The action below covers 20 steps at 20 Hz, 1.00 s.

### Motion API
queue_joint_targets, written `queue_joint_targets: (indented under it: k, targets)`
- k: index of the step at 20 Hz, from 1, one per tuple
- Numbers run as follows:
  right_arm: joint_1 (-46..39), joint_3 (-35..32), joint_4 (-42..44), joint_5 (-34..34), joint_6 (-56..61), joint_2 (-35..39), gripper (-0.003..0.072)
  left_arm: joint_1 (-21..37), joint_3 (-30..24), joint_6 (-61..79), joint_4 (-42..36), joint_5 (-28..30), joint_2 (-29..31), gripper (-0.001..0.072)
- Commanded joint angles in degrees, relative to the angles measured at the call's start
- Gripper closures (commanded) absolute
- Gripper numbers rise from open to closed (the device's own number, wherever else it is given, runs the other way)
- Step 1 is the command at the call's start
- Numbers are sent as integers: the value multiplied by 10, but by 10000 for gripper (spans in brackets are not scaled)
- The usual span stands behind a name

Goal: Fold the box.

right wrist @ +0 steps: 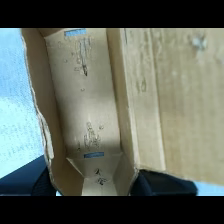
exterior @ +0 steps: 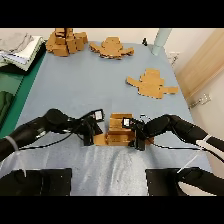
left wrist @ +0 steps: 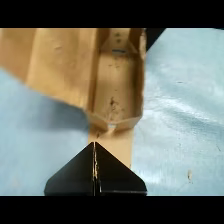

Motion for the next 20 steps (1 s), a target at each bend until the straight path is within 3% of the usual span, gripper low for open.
queue_joint_targets:
  k: [1,4,6,8,15,20]
  targets:
    - [0,0,0,0,0,0,114,50,1,-366,180,6,115,696]
    - [0,0,0,0,0,0,115,127,0,-725,308,-49,150,696]
    - [0,0,0,0,0,0,114,162,-5,-784,316,-115,129,697]
    - [0,0,0,0,0,0,114,157,-12,-785,273,-142,91,697]
    - [0,0,0,0,0,0,115,52,-15,-798,176,-52,-37,697]
    - [0,0,0,0,0,0,114,6,-15,-795,140,-30,-50,697]
